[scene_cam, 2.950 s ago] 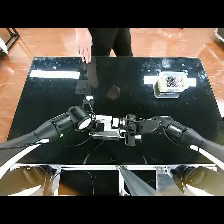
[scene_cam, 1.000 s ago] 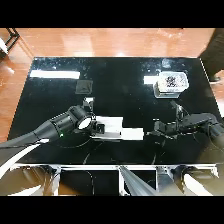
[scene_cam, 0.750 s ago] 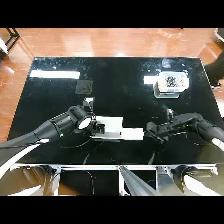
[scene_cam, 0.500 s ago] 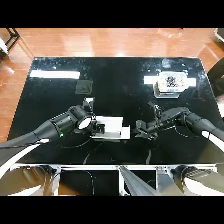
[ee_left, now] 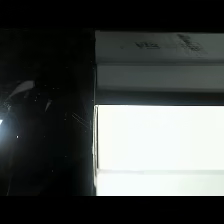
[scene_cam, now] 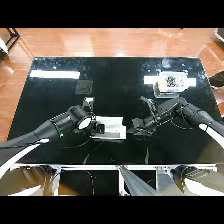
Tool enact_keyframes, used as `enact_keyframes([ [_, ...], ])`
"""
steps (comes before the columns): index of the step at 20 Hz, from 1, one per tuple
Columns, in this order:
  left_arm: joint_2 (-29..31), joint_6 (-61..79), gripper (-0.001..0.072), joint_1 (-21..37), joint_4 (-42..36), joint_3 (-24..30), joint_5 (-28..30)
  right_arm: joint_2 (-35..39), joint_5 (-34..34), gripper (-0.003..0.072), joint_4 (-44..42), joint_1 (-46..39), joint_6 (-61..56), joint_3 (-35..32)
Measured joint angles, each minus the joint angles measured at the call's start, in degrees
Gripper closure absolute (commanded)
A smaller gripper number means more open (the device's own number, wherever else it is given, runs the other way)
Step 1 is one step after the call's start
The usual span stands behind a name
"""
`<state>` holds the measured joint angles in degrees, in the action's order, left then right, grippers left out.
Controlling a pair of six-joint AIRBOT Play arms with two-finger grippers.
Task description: Fold the box and place the chain.
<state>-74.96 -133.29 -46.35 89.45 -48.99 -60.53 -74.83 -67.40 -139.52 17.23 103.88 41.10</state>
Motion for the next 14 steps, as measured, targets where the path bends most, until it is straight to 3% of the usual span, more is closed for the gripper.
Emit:
enact_keyframes([
  [6,0.0,0.0,0.0689,0.0,0.0,0.0,-0.1,0.0,0.7,0.0066,-1.0,3.4,-1.2,1.0],
  [14,0.0,-0.1,0.0689,0.0,0.0,0.0,0.0,-0.2,13.0,0.0068,0.8,13.9,-10.3,4.4],
])
